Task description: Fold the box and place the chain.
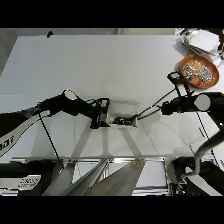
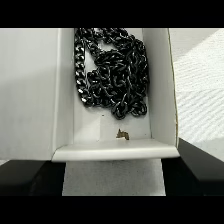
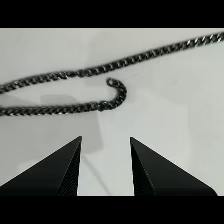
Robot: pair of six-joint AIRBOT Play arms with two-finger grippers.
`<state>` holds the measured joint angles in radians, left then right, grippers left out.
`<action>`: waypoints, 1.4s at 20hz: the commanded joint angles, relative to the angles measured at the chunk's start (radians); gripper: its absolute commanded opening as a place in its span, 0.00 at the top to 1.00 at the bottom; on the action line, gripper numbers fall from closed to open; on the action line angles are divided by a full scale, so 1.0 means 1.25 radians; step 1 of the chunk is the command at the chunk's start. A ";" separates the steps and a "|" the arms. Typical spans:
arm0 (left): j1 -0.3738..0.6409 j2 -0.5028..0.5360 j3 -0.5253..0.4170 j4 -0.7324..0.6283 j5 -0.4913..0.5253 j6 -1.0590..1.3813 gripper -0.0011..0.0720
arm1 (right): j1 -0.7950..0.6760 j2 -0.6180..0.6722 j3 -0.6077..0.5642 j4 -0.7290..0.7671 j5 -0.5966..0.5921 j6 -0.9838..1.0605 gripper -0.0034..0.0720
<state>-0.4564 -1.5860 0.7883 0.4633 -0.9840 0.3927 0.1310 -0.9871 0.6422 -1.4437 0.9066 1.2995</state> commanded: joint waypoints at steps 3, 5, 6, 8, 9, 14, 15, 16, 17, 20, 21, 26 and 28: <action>0.000 0.000 0.001 0.000 0.000 0.000 0.52 | -0.006 -0.112 0.000 -0.018 -0.049 0.010 0.50; 0.000 0.000 0.001 0.000 0.000 0.000 0.52 | -0.006 -0.127 0.000 -0.015 -0.073 0.010 0.51; 0.000 0.000 0.001 0.000 0.000 0.000 0.52 | -0.006 -0.135 0.000 -0.015 -0.081 0.010 0.51; 0.000 0.000 0.001 0.000 0.000 0.000 0.52 | -0.006 -0.153 0.000 -0.014 -0.092 0.010 0.51; 0.000 0.000 0.001 0.000 0.000 0.000 0.52 | -0.001 -0.162 0.000 -0.014 -0.095 0.010 0.51; 0.000 0.000 0.001 0.000 0.000 0.000 0.52 | 0.029 -0.185 0.000 -0.015 -0.110 0.010 0.65; 0.000 0.000 0.001 0.000 0.000 0.000 0.52 | 0.029 -0.186 0.000 -0.015 -0.110 0.010 0.66; 0.000 0.000 0.001 0.000 0.000 0.000 0.52 | 0.029 -0.189 0.000 -0.015 -0.109 0.010 0.66; 0.000 0.000 0.001 0.000 0.000 0.000 0.52 | 0.029 -0.192 0.000 -0.015 -0.107 0.010 0.70; 0.000 0.000 0.001 0.000 0.000 0.000 0.52 | 0.029 -0.203 0.000 -0.015 -0.102 0.010 0.77; 0.000 0.000 0.001 0.000 0.000 0.000 0.52 | 0.029 -0.203 0.000 -0.015 -0.100 0.010 0.87; 0.000 0.000 0.001 0.000 0.000 0.000 0.52 | 0.029 -0.185 0.000 -0.015 -0.079 0.010 0.92; 0.000 0.000 0.001 0.000 0.000 0.000 0.52 | 0.029 -0.152 0.000 -0.014 -0.071 0.011 0.92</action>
<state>-0.4564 -1.5860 0.7883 0.4637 -0.9840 0.3927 0.1665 -1.2133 0.6411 -1.4631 0.7963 1.3125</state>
